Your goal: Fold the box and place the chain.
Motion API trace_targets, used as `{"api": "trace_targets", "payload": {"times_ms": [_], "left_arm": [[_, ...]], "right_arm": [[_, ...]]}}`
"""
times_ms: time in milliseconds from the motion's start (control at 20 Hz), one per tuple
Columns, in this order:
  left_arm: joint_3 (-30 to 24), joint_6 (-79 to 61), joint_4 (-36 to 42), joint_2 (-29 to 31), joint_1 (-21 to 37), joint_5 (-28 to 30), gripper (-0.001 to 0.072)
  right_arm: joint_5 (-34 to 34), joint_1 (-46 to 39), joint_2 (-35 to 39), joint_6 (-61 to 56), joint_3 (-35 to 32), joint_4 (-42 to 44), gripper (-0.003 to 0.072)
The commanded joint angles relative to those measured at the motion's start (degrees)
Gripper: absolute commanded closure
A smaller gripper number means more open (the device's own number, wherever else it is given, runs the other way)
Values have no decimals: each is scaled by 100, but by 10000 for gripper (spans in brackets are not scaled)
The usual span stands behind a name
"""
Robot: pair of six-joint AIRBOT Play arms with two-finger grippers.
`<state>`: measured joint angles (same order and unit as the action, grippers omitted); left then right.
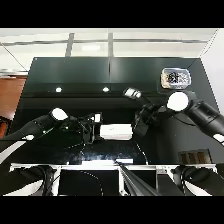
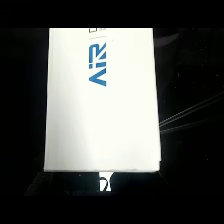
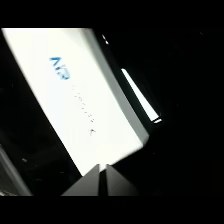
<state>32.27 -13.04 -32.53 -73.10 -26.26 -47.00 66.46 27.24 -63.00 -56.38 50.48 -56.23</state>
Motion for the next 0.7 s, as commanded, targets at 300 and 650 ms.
{"api": "trace_targets", "payload": {"times_ms": [300, 650], "left_arm": [[0, -4, 0, -2, 2, 7, 268], [0, -4, 0, -2, 2, 7, 266]], "right_arm": [[-1235, 20, -531, -1436, -1156, 3630, 673], [-1272, 17, -1268, -1401, -1156, 3021, 673]]}}
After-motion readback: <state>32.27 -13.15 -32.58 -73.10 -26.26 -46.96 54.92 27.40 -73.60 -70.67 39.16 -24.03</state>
